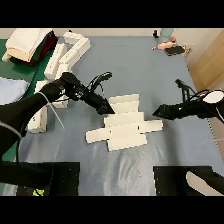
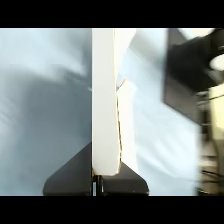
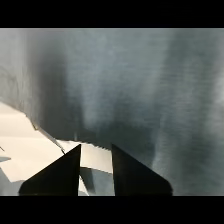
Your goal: Fold the box.
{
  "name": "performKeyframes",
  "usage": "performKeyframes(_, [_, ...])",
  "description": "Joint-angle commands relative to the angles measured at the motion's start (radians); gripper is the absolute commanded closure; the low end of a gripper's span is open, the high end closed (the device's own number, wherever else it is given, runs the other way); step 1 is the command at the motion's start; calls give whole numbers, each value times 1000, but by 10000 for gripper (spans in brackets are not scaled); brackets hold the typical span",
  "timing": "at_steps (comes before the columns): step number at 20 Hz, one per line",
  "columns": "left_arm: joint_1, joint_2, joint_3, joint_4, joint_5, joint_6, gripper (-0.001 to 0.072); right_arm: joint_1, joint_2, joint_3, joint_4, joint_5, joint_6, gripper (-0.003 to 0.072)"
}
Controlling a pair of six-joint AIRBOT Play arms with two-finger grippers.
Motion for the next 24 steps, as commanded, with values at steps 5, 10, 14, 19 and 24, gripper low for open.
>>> performKeyframes(5, [-183,256,-318,-35,626,353,703,-57,0,84,18,-48,107,383])
performKeyframes(10, [-265,349,-446,-161,697,538,703,-56,-1,84,23,-72,108,383])
performKeyframes(14, [-307,362,-460,-161,696,550,703,-56,-1,84,26,-93,108,383])
performKeyframes(19, [-323,362,-505,-162,699,580,703,-56,-1,83,42,-94,108,383])
performKeyframes(24, [-323,357,-543,-162,705,611,703,-55,-1,83,45,-102,108,383])
